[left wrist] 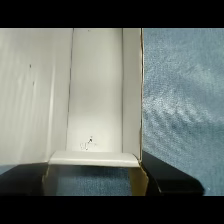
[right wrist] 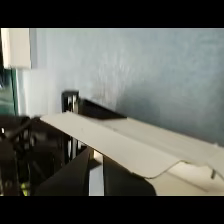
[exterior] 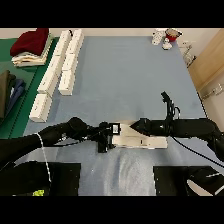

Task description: Fold the box.

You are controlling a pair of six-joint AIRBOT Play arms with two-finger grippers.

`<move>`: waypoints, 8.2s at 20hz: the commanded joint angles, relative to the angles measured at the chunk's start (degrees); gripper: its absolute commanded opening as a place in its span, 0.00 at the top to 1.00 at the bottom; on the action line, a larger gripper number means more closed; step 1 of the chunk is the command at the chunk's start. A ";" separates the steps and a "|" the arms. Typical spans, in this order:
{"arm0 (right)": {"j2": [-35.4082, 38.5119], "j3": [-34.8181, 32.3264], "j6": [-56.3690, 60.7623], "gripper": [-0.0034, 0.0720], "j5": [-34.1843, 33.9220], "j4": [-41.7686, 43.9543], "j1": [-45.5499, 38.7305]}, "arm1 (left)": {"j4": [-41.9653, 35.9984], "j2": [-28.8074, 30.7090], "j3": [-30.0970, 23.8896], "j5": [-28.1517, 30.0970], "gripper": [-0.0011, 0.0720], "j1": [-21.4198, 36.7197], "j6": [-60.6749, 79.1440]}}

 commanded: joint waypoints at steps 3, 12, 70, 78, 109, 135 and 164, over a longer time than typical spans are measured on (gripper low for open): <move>-8.24 0.39 1.33 0.79 6.51 -0.55 0.04 | 0.02 -0.02 0.04 0.00 0.50 0.00 0.02; -16.85 0.39 -4.09 0.79 6.34 -4.37 0.07 | 0.02 0.00 0.04 0.00 0.50 0.00 0.02; -7.30 -0.81 -72.50 0.90 -10.21 -21.57 3.04 | 0.02 -0.02 0.04 0.00 0.50 0.00 0.00; -8.85 -0.81 -72.37 0.14 -8.90 -21.64 3.39 | 0.02 -0.02 0.04 0.00 0.50 0.02 0.02; -21.31 -2.12 -15.69 0.95 -31.21 -16.81 -46.93 | 0.02 -0.02 0.04 0.00 0.50 0.00 0.02; -9.79 -0.28 -20.61 0.25 -32.87 -5.73 -28.76 | 0.02 -0.02 0.04 0.00 0.50 0.00 0.02; -26.03 17.42 44.33 0.33 -22.40 -51.89 22.58 | 0.02 -0.02 0.04 0.00 0.50 0.02 0.02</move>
